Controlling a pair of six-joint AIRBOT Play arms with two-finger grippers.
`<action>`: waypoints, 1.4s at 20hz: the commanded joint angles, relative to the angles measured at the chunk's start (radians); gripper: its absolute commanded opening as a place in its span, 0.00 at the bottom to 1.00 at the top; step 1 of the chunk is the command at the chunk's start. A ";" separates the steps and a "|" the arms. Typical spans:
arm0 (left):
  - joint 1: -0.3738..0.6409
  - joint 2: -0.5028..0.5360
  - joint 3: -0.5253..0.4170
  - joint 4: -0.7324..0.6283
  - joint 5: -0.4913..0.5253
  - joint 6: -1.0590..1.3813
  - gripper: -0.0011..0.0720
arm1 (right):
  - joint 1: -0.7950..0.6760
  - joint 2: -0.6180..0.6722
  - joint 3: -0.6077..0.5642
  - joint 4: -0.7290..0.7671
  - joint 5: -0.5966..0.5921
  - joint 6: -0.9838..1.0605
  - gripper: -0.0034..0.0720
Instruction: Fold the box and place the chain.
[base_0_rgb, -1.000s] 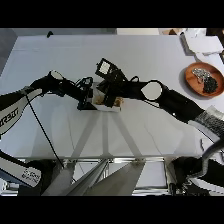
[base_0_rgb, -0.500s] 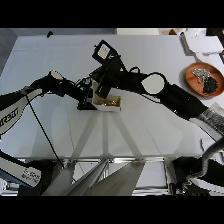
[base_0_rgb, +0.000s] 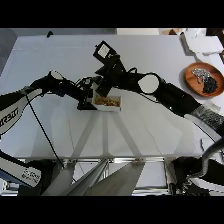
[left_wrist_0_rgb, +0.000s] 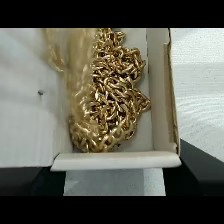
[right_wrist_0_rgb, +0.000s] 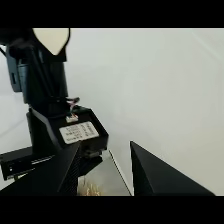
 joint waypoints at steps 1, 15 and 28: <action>0.000 0.000 0.000 0.000 0.000 0.000 0.39 | -0.031 -0.005 0.001 -0.040 0.019 0.135 0.50; 0.000 0.000 0.000 0.000 0.000 0.000 0.39 | -0.344 -0.214 0.198 -0.062 0.433 0.596 0.31; 0.000 0.000 0.000 0.000 0.000 0.000 0.39 | -0.330 -0.547 0.505 0.081 0.998 0.506 0.37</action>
